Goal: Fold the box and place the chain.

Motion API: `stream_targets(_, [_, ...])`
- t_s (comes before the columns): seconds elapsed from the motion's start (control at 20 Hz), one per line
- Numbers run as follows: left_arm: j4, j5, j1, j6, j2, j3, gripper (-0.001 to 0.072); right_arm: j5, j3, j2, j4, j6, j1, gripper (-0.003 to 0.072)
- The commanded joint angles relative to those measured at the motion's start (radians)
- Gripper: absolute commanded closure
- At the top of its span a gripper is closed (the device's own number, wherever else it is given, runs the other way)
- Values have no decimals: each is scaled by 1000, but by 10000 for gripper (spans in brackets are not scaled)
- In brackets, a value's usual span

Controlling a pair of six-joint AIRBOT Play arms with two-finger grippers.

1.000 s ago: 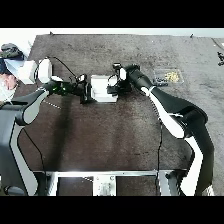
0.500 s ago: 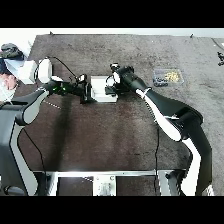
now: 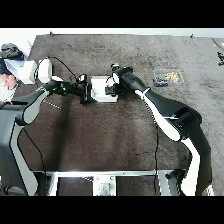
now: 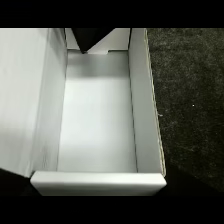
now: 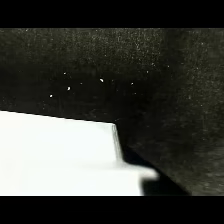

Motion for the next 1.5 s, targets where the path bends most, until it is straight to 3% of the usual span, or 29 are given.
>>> stream_targets(0.0, [0,0,1,2,1,0,157,9,0,-9,2,11,1,649])
stream_targets(0.25, [0,0,1,2,1,0,157,8,3,-8,-2,27,1,657])
stream_targets(0.35, [0,0,1,2,1,0,157,9,3,-5,-1,39,1,519])
stream_targets(0.45, [0,0,1,2,1,0,157,9,3,8,-1,37,1,502])
stream_targets(0.55, [0,0,1,2,1,0,157,9,3,29,-1,37,1,189])
stream_targets(0.95, [0,0,1,2,1,0,157,24,3,114,1,-101,-24,202])
stream_targets(1.2, [0,0,1,2,1,0,157,-8,3,244,-2,-341,-161,204])
stream_targets(1.25, [0,0,1,2,1,0,157,-27,3,272,-2,-370,-203,231])
stream_targets(1.3, [0,0,1,2,1,0,157,-46,3,296,-2,-386,-251,328])
stream_targets(1.35, [0,0,1,2,1,0,157,-57,3,310,-2,-392,-303,370])
stream_targets(1.45, [0,0,1,2,1,0,157,-55,3,303,1,-391,-405,370])
